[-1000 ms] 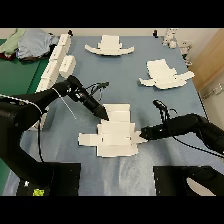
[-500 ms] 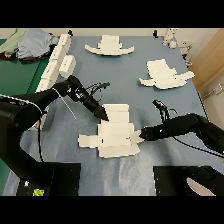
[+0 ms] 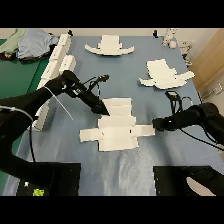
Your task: Fold the box.
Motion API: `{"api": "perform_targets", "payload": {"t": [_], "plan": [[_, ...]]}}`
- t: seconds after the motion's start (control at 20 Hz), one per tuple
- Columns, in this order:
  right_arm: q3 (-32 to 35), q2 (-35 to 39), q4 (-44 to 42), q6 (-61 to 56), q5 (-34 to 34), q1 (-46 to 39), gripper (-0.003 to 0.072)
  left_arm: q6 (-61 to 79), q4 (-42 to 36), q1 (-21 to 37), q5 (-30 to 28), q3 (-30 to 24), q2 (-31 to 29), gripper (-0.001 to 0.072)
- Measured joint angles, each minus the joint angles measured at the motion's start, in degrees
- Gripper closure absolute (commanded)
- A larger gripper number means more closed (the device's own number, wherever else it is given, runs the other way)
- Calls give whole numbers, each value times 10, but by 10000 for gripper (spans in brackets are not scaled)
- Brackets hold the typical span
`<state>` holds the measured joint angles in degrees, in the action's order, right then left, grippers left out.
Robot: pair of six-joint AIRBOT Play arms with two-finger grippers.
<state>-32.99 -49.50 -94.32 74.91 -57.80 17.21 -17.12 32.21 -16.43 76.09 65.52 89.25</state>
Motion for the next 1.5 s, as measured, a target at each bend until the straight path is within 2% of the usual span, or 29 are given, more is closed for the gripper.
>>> {"api": "perform_targets", "payload": {"t": [0.15,0.4,0.55,0.75,0.9,1.25,1.5], "plan": [[-17,0,60,-65,-12,-11,394,47,-3,-18,-68,-39,-68,699],[-26,0,97,-124,-6,-17,395,143,-36,-78,-207,-151,-170,695],[-27,0,104,-136,-1,-18,394,186,-54,-112,-271,-210,-195,694],[-27,0,106,-145,3,-18,395,208,-65,-136,-311,-248,-198,694],[-27,0,104,-148,3,-18,395,208,-63,-132,-303,-238,-198,695],[-27,0,97,-149,4,-18,395,163,-23,-69,-141,-179,-188,695],[-27,0,95,-149,4,-18,395,139,-10,-57,-96,-158,-154,695]]}}
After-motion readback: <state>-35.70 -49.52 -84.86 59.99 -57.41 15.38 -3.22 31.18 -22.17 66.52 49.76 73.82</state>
